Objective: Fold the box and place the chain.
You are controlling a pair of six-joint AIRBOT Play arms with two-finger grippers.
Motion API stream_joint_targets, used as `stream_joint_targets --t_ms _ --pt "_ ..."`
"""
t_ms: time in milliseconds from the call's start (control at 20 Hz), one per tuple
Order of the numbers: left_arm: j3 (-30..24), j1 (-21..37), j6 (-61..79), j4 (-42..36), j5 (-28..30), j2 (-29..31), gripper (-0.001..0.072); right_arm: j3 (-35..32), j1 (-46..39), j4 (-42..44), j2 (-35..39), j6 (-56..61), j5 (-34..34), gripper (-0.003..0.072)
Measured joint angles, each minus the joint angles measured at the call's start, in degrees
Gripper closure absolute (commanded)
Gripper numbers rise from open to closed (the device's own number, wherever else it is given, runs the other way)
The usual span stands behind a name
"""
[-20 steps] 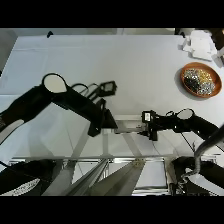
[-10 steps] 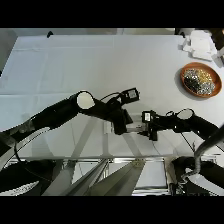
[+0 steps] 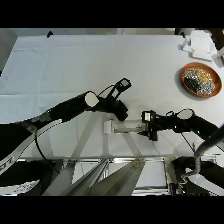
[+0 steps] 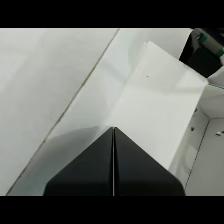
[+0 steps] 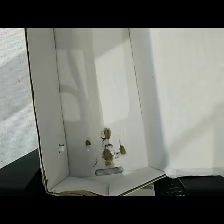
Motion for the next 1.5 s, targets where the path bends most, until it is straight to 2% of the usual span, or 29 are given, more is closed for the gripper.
stream_joint_targets --t_ms 250,500,850,1050,1200,1500 --pt "0.00 0.15 -1.07 0.09 -1.29 -1.22 0.0706 0.00 -0.02 0.00 0.00 0.00 0.00 0.0272" --pt "-0.02 0.68 -1.40 0.72 -4.52 2.29 0.0706 0.02 0.00 -0.02 0.02 -0.09 -0.02 0.0272" --pt "-0.28 2.67 -2.99 8.52 -16.92 11.50 0.0708 0.02 0.00 -0.02 0.02 -0.07 -0.02 0.0272" --pt "-2.62 2.91 -3.93 11.50 -20.50 14.43 0.0708 0.02 0.00 -0.02 0.02 -0.07 -0.02 0.0272" --pt "-6.01 2.93 -3.67 12.22 -20.48 15.19 0.0708 0.02 0.00 -0.02 0.02 -0.07 -0.02 0.0272" --pt "-11.50 3.04 -1.38 12.15 -16.90 15.41 0.0707 0.02 0.00 -0.02 0.02 -0.04 -0.02 0.0272"
